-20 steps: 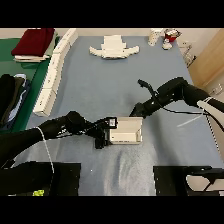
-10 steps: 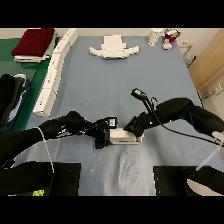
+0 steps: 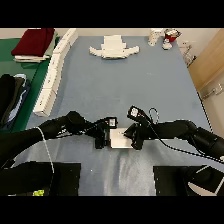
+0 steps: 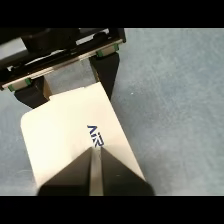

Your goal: Fold the box.

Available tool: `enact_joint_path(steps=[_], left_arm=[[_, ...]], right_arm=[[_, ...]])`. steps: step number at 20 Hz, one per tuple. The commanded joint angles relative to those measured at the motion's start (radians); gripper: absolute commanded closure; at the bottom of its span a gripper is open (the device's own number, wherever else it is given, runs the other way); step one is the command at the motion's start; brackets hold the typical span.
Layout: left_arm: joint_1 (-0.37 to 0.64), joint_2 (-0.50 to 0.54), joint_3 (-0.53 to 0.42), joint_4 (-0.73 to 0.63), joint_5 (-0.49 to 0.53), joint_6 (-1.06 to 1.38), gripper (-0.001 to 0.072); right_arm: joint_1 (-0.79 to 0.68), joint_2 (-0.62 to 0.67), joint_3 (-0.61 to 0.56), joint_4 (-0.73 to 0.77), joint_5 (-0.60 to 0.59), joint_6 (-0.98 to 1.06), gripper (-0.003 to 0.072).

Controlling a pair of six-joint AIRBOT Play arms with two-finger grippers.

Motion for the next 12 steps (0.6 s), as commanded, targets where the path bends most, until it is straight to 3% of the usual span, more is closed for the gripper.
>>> enact_joint_path(steps=[1, 3, 6, 7, 12], left_arm=[[0.001, 0.001, 0.001, 0.000, 0.000, 0.000, 0.0264], [0.001, 0.001, 0.001, 0.000, 0.000, 0.000, 0.0264], [0.001, 0.001, 0.001, 0.000, 0.000, 0.000, 0.0264], [0.001, 0.001, 0.001, 0.000, 0.000, 0.000, 0.0264], [0.001, 0.001, 0.001, 0.000, 0.000, 0.000, 0.0265]], right_arm=[[0.019, 0.047, 0.003, -0.027, 0.005, -0.084, 0.0389], [0.019, 0.065, 0.004, -0.028, -0.043, -0.177, 0.0217], [0.020, 0.041, 0.003, -0.029, -0.124, -0.260, 0.0195], [0.026, 0.027, 0.003, -0.029, -0.124, -0.296, 0.0136], [0.043, -0.023, 0.004, -0.095, 0.000, -0.415, 0.0114]])
